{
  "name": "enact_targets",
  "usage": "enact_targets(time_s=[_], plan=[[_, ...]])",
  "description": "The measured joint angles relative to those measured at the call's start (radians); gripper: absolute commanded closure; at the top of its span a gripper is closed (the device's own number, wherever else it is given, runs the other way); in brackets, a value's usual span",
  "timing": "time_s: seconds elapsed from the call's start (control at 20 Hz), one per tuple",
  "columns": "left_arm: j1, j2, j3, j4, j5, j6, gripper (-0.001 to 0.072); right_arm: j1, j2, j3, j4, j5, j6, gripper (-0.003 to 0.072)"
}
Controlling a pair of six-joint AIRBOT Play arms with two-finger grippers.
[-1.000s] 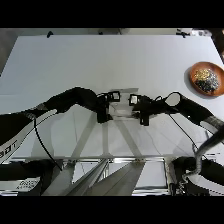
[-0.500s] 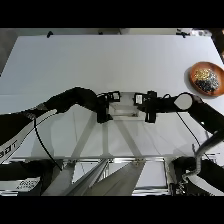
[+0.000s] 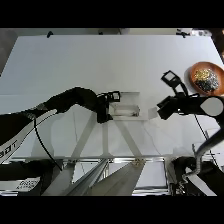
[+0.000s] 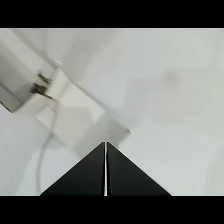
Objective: Fold the box and place the chain.
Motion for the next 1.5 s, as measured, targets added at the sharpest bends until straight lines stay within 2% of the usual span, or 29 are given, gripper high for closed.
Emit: enact_targets(time_s=[0.25, 0.45, 0.85, 1.2, 1.5], plan=[[0.0, 0.0, 0.0, 0.0, 0.0, 0.0, 0.0362, -0.204, -0.025, 0.0, -0.007, 0.113, 0.169, 0.0673], [0.0, 0.0, 0.0, 0.0, 0.0, 0.0, 0.0362, -0.267, -0.159, 0.0, 0.076, 0.138, 0.191, 0.0672], [0.0, 0.0, 0.0, 0.0, 0.0, 0.0, 0.0362, -0.289, -0.449, 0.0, 0.308, 0.101, 0.073, 0.0672], [0.0, 0.0, 0.0, -0.001, 0.0, 0.0, 0.0362, -0.267, -0.561, 0.0, 0.452, 0.078, -0.017, 0.0672], [0.0, 0.0, 0.0, -0.001, 0.0, 0.0, 0.0362, -0.198, -0.586, 0.0, 0.539, 0.077, -0.065, 0.0671]])
